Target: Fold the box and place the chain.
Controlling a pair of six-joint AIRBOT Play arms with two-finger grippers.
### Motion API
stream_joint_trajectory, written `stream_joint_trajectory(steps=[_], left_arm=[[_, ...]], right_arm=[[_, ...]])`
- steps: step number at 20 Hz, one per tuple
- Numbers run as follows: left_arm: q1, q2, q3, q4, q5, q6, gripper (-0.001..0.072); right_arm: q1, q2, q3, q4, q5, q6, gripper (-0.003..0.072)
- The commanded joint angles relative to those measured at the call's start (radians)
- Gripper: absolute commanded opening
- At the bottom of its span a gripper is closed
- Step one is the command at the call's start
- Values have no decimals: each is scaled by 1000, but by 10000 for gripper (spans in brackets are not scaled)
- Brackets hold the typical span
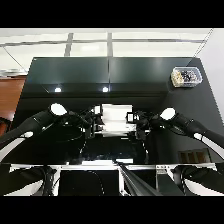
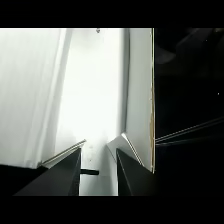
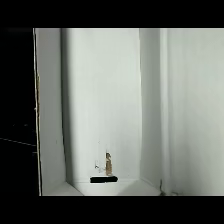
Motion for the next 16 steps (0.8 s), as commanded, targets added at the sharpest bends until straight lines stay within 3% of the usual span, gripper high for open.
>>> stream_joint_trajectory(steps=[1, 16], left_arm=[[-20, -27, 1, -23, -5, 2, 275], [-7, -22, 1, -22, 10, 2, 248]], right_arm=[[1, 0, 0, 1, -1, 0, 128], [1, 0, 0, 1, -1, 0, 128]])
